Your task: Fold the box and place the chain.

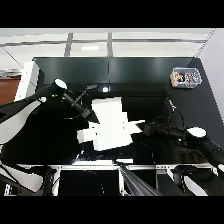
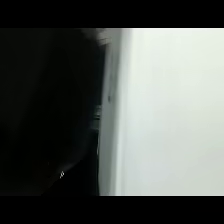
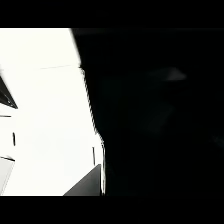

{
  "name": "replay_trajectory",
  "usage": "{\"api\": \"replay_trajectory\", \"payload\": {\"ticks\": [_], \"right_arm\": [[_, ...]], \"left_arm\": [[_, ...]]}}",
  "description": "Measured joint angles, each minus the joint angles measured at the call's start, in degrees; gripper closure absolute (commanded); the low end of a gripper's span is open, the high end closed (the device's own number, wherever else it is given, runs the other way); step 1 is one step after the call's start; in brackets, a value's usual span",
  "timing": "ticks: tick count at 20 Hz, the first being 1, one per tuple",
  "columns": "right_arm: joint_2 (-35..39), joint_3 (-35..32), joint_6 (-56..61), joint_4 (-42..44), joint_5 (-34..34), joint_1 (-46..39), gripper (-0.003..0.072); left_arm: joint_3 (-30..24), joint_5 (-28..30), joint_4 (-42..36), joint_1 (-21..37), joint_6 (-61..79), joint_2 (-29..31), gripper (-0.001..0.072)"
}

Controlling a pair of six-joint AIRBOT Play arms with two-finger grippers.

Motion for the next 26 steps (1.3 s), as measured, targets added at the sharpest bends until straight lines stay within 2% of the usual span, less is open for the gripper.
{"api": "replay_trajectory", "payload": {"ticks": [1, 2, 4, 7, 9, 11, 13, 16, 21, 26], "right_arm": [[0.0, 0.0, 0.0, 0.0, -0.1, 0.0, 0.0188], [0.0, 0.0, 0.0, 0.0, -0.1, 0.0, 0.0096], [0.0, 0.9, -0.6, -2.3, 1.0, -0.3, 0.0097], [0.7, 5.9, -1.7, -13.4, 7.5, -1.2, 0.0096], [1.2, 11.1, -1.7, -22.1, 12.3, -1.8, 0.0096], [1.5, 15.8, -1.7, -29.4, 15.2, -2.1, 0.0096], [1.7, 19.4, -2.1, -34.6, 15.7, -2.3, 0.0096], [1.8, 22.1, -2.4, -38.8, 13.4, -2.4, 0.0096], [1.8, 23.4, -2.5, -41.2, 11.2, -2.4, 0.0096], [1.7, 22.7, -3.5, -41.5, 11.4, -2.4, 0.0096]], "left_arm": [[0.0, 0.1, 0.2, -0.1, 0.0, 0.0, 0.0683], [0.0, 0.1, 0.3, -0.2, 0.0, 0.0, 0.0685], [0.0, -0.3, 0.6, -0.3, -0.1, 0.6, 0.0687], [-1.9, 0.7, 1.9, -0.9, -0.7, 4.4, 0.0687], [-5.8, 5.4, 1.0, -2.1, 1.6, 9.8, 0.0685], [-11.1, 13.6, -0.2, -3.5, 6.1, 16.4, 0.0683], [-15.6, 20.9, -0.4, -5.0, 12.6, 22.3, 0.0683], [-19.0, 27.5, 0.1, -7.3, 23.5, 26.6, 0.0682], [-20.2, 35.6, 0.7, -10.7, 32.5, 25.9, 0.0682], [-17.9, 38.5, 1.2, -13.5, 36.6, 20.6, 0.0683]]}}
